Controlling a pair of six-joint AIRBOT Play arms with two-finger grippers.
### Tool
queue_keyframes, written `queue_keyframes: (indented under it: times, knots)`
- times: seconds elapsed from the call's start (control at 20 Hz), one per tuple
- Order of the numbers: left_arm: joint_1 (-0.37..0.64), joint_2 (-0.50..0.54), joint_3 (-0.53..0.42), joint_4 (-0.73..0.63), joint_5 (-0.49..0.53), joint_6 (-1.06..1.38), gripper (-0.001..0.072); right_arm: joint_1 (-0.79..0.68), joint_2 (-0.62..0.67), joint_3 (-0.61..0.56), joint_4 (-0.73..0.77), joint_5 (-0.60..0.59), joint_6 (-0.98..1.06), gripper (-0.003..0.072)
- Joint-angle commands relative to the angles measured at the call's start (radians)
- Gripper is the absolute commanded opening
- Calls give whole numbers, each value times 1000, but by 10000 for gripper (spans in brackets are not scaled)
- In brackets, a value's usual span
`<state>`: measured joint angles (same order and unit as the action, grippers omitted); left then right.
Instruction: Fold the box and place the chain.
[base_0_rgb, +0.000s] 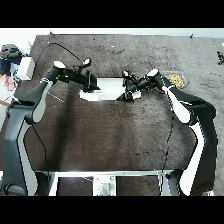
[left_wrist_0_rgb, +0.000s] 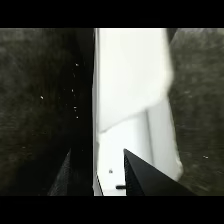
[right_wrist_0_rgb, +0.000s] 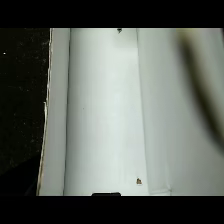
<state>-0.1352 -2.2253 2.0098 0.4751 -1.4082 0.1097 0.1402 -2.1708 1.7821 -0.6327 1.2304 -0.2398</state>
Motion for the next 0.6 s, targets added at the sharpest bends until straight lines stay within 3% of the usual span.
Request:
queue_keyframes:
  times: [0.0, 0.25, 0.3, 0.35, 0.55]
  knots:
    - [49, 40, 2, -11, -93, -35, 356, 0, -1, 0, 0, 0, 1, 421]
    - [68, 66, 0, -62, -176, -61, 344, 0, -1, 0, 1, 1, 1, 421]
    - [54, 64, -1, -61, -176, -69, 154, 0, -1, 0, 0, 0, 1, 421]
    - [39, 62, -2, -60, -173, -75, 23, 0, -1, 0, 0, 1, 1, 421]
    - [-9, 62, -3, -61, -91, -76, 12, 0, -1, 0, 0, 0, 0, 421]
